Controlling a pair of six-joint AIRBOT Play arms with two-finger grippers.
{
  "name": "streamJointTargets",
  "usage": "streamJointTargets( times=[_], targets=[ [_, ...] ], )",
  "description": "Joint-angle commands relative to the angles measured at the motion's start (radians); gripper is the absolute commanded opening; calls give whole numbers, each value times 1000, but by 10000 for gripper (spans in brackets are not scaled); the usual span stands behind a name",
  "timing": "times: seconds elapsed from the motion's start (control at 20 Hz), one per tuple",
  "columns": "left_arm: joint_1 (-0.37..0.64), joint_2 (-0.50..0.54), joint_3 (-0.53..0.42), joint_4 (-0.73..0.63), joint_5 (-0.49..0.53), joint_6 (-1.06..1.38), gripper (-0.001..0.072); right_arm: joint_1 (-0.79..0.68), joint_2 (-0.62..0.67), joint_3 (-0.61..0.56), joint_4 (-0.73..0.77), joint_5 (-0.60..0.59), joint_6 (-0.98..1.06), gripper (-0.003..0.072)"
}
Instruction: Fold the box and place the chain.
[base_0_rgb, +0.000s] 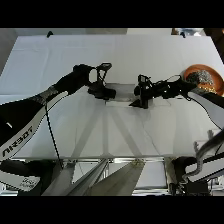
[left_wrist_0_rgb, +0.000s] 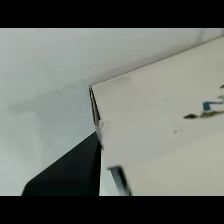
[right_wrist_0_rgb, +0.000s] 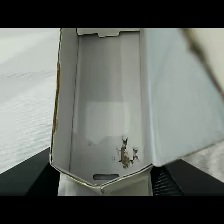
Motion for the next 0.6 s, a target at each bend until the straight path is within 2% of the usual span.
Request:
streamJointTargets(
  times=[0.0,0.25,0.45,0.5,0.55],
  targets=[
    [-18,0,8,27,-16,-153,255,0,0,1,1,1,1,538],
    [-58,-4,8,81,16,-239,275,0,0,1,1,1,0,538],
    [-89,-33,8,100,-26,-285,270,0,0,1,1,1,1,538],
    [-99,-39,8,101,-24,-302,250,0,0,1,1,1,1,538],
    [-107,-43,8,102,-18,-315,164,0,0,1,1,1,1,538]
  ],
)
